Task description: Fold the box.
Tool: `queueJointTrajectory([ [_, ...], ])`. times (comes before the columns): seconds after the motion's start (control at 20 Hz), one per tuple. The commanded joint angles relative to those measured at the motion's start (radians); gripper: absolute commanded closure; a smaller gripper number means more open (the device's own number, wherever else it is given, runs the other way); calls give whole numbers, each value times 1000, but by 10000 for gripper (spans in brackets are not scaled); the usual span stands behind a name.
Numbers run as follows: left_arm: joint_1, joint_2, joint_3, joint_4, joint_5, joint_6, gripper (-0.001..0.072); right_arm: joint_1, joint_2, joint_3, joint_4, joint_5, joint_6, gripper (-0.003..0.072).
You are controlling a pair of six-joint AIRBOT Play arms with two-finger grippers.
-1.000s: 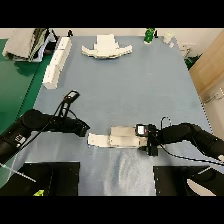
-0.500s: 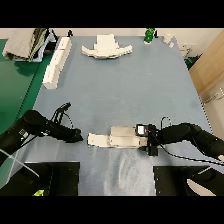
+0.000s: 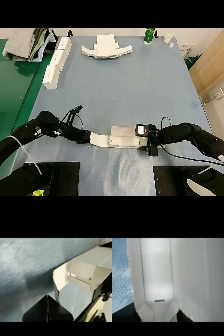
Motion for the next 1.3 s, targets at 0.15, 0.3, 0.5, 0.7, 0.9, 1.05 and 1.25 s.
queueJointTrajectory([
  [0.15, -162, -11, 2, -89, 143, -2, 696, 0, 1, 0, 0, 0, 0, 120],
  [0.3, -161, -11, 3, -97, 140, -2, 695, 0, 1, 0, 0, 0, 0, 120],
  [0.5, -160, -7, 35, -97, 75, -1, 694, 0, 1, 0, 0, 0, 0, 120],
  [0.7, -160, -6, 106, -93, 37, 8, 692, 0, 1, 0, 0, 0, 0, 120],
  [0.9, -160, -6, 125, -93, 15, -25, 245, 0, 1, 0, 0, 0, 0, 120],
  [1.05, -161, -9, 125, -94, 11, -25, 353, 0, 1, 0, 0, 0, 0, 120],
  [1.25, -162, -9, 125, -139, 13, -23, 353, 0, 1, 0, 0, 0, 0, 120],
])
